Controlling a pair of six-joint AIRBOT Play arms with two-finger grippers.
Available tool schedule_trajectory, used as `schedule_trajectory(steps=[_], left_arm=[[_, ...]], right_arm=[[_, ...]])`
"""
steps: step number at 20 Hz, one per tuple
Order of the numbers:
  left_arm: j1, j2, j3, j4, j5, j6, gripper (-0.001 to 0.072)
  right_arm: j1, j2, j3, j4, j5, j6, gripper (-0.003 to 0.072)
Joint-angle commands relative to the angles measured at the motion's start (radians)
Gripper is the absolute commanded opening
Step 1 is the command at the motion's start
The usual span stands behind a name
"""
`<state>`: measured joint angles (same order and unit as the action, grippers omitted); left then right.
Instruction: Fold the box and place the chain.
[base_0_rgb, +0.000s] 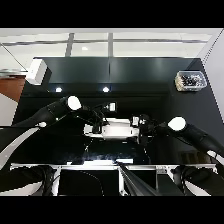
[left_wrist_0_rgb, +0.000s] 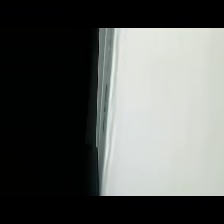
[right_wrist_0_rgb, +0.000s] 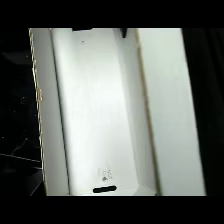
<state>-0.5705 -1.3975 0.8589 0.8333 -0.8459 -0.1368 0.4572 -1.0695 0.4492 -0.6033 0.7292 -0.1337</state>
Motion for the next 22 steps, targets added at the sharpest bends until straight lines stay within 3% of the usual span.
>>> schedule_trajectory(steps=[1, 22], left_arm=[[0.000, 0.000, 0.001, -0.003, 0.004, -0.002, 0.0031], [0.000, -0.010, 0.001, -0.005, 0.004, -0.002, 0.0031]], right_arm=[[0.001, -0.041, -0.001, 0.006, 0.012, -0.041, 0.0711], [0.000, -0.082, -0.001, 0.000, -0.001, -0.058, 0.0710]])
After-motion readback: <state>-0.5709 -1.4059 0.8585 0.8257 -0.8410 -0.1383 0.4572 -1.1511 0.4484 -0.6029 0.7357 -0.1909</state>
